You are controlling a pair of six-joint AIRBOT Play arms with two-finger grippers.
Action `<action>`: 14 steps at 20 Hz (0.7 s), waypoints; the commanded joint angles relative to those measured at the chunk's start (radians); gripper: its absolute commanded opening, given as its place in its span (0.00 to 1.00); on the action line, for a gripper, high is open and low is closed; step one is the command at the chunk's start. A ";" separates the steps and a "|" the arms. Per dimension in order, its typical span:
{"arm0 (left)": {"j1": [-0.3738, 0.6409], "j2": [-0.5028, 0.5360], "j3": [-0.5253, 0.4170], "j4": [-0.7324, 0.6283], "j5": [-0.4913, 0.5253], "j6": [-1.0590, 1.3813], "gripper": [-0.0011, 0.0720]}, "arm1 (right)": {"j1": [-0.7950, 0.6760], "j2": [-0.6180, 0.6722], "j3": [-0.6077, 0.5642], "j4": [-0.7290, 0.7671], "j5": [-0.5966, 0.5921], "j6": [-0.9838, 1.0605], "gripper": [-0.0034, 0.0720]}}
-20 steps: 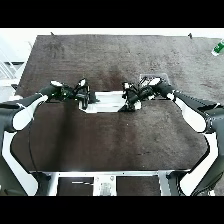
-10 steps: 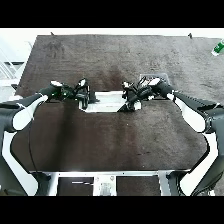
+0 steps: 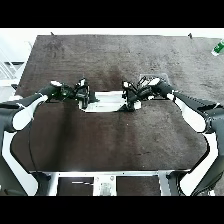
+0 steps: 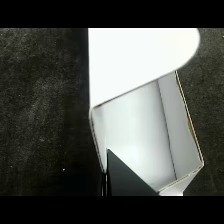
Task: Fold the box and place the chain.
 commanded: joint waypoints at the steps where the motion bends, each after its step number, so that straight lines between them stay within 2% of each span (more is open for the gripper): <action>1: -0.001 0.000 0.001 0.001 -0.002 0.000 0.04 | 0.000 0.000 0.001 -0.001 -0.003 -0.009 0.85; 14: -0.001 0.000 0.001 0.001 -0.002 0.000 0.05 | 0.011 0.000 0.006 -0.026 0.020 -0.035 0.84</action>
